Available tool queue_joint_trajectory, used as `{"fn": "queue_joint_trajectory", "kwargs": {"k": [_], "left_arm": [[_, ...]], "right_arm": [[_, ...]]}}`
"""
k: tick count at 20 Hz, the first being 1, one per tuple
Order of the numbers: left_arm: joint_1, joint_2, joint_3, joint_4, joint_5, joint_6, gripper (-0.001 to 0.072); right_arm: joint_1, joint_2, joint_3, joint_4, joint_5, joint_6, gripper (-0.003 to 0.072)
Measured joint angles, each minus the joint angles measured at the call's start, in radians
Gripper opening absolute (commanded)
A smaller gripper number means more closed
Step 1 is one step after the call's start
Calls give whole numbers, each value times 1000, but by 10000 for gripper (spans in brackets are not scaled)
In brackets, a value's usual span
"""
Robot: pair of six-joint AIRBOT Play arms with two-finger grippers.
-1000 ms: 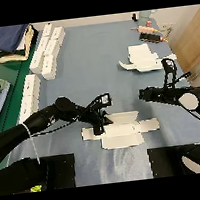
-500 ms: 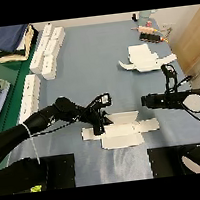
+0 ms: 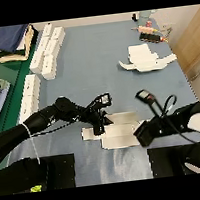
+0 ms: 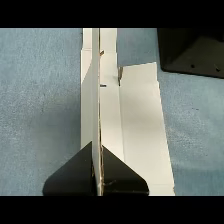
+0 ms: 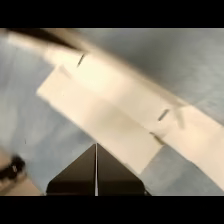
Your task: Fold the box.
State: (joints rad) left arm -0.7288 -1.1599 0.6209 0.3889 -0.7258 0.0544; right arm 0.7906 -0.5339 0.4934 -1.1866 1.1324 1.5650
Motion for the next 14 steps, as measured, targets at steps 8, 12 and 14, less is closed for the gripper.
{"fn": "queue_joint_trajectory", "kwargs": {"k": [8,12,14], "left_arm": [[0,0,0,0,0,0,16],[0,0,0,0,0,0,17],[-1,0,0,0,0,0,16]], "right_arm": [[439,-222,-32,-344,-69,-74,592],[475,-344,-18,-473,-113,39,581],[480,-364,-1,-546,-120,122,581]]}}
